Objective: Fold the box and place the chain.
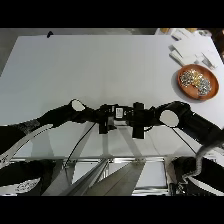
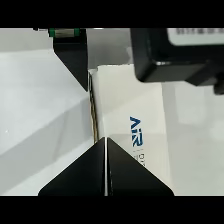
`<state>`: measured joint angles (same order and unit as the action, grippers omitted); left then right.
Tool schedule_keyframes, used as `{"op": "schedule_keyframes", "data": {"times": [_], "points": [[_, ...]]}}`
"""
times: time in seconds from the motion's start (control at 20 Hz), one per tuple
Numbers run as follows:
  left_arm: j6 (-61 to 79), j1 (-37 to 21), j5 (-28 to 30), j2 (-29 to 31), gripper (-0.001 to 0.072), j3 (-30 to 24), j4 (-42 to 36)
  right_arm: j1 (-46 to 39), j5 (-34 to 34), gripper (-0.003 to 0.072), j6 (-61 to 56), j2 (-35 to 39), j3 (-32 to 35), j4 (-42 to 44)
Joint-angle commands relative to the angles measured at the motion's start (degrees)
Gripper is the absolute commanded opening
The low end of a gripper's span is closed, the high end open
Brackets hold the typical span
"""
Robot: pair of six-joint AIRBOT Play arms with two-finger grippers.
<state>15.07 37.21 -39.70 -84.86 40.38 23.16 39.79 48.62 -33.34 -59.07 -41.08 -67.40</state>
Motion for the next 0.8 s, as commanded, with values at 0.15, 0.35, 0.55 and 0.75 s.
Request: {"op": "schedule_keyframes", "data": {"times": [0.15,0.35,0.55,0.75], "points": [[0.0,0.0,0.0,0.0,0.0322,0.0,0.0,-2.3,1.1,0.0016,-5.9,-3.8,0.0,-0.2],[0.0,0.0,0.0,0.0,0.0322,0.0,0.0,-2.5,3.3,0.0016,-5.7,-3.8,0.1,-0.2],[0.0,0.0,0.0,0.0,0.0322,0.0,0.0,-2.5,-0.9,0.0016,-5.7,-3.9,2.2,-0.2],[0.0,0.0,0.0,0.0,0.0322,0.0,0.0,-2.5,-2.1,0.0016,-5.7,-3.9,3.9,-0.2]]}}
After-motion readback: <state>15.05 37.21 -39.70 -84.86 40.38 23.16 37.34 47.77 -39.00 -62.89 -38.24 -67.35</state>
